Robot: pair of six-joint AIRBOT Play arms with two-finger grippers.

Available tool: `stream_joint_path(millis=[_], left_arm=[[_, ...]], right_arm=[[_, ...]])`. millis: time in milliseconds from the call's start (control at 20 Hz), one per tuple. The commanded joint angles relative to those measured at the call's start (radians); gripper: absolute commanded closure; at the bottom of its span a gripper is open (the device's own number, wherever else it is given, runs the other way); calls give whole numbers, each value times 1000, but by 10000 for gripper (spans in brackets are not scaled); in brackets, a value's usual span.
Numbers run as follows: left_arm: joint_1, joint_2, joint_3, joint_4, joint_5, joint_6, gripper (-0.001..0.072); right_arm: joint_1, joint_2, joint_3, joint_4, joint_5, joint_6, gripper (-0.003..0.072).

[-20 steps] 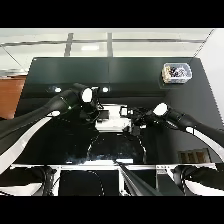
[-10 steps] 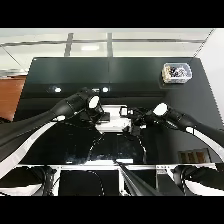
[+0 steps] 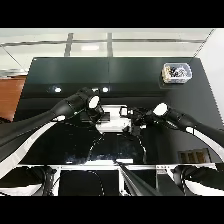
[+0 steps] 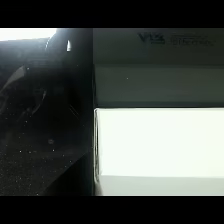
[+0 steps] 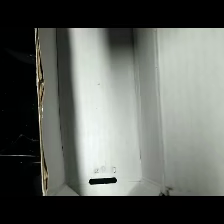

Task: Fold the box and place the chain.

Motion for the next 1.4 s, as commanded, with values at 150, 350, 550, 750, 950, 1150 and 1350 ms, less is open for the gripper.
stream_joint_path(millis=[150, 350, 550, 750, 950, 1150, 1350], left_arm=[[0, 0, 1, -1, -6, -11, 684], [0, 0, 1, 22, -40, -9, 683], [-1, 0, 1, 22, -39, -9, 683], [-1, 0, 1, 21, -38, -9, 683], [-1, 0, 1, 21, -38, -9, 682], [-1, 0, 1, 21, -35, -9, 681], [-1, 0, 1, 21, -35, -9, 681]], right_arm=[[0, 11, 0, 3, 2, 10, 221], [0, 111, 0, -201, 19, 130, -23], [2, 144, 0, -219, 50, 137, -17], [3, 140, -1, -51, 46, 62, 317], [3, 118, -1, 10, 55, 63, 489], [27, 63, -1, 169, 60, 63, 487], [36, 42, -1, 176, 30, 112, 486]])
